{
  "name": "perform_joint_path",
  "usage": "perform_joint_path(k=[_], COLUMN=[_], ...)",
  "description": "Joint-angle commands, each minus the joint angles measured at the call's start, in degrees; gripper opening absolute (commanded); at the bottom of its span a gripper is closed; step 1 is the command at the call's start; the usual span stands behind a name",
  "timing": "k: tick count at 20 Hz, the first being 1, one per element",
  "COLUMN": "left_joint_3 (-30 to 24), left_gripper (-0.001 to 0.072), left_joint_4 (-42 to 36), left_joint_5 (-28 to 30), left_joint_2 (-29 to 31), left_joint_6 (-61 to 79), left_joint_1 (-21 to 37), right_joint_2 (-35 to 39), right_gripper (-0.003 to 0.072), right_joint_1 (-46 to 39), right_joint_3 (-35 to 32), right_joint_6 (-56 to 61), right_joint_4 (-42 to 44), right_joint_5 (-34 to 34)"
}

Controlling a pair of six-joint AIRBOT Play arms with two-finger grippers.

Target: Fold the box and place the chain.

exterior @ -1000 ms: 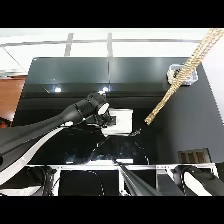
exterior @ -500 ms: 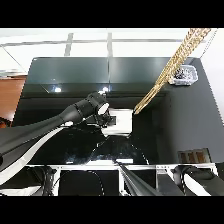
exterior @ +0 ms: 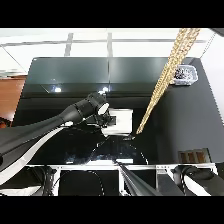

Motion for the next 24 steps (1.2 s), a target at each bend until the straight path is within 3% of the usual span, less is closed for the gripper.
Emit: perform_joint_path(k=[1, 6, 12, 24], left_joint_3=[0.0, 0.0, 0.0, 0.0], left_gripper=[0.003, 0.0029, 0.003, 0.003], left_joint_4=[0.0, 0.0, 0.0, 0.0], left_joint_5=[0.0, 0.0, 0.0, 0.0], left_joint_2=[0.0, 0.0, 0.0, 0.0], left_joint_6=[0.0, 0.0, 0.0, 0.0], left_joint_1=[0.0, 0.0, 0.0, 0.0], right_joint_2=[-0.3, -1.6, -2.0, -2.0], right_gripper=[0.0014, 0.0014, 0.0014, 0.0015], right_joint_1=[3.3, 3.7, 3.6, 3.7], right_joint_3=[-0.2, -0.2, -0.2, -0.2], right_joint_6=[0.2, 0.2, 2.6, 2.8], right_joint_4=[-0.1, -0.2, -9.6, -5.7], right_joint_5=[-1.9, -2.4, -1.6, -0.2])
